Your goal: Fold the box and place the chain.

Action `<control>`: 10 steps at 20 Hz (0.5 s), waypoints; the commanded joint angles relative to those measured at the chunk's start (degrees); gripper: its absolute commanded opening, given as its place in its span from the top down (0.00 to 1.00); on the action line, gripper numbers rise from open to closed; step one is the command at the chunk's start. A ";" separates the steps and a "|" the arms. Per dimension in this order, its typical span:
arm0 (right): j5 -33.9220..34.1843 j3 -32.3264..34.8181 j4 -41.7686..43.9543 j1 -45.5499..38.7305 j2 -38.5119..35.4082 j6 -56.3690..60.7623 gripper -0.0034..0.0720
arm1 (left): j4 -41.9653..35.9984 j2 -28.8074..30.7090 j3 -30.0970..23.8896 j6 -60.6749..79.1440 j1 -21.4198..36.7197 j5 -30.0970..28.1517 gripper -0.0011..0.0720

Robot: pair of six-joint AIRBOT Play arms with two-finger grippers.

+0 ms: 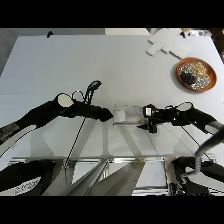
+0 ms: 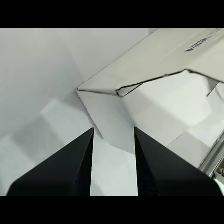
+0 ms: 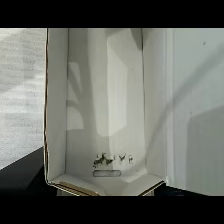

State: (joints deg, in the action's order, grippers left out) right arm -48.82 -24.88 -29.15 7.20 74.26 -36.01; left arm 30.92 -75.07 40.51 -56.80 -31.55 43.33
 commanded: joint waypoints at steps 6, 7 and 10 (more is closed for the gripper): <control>-0.02 -0.04 0.00 0.00 -0.04 0.00 0.42 | 0.81 0.70 0.04 -2.86 -1.79 0.74 0.58; -0.02 -0.04 0.00 0.00 -0.04 0.00 0.42 | 1.03 0.46 0.04 -3.43 -2.47 0.00 0.54; -0.02 -0.04 0.00 0.00 -0.04 0.00 0.42 | 4.68 0.35 0.63 -10.49 -3.69 -1.09 0.39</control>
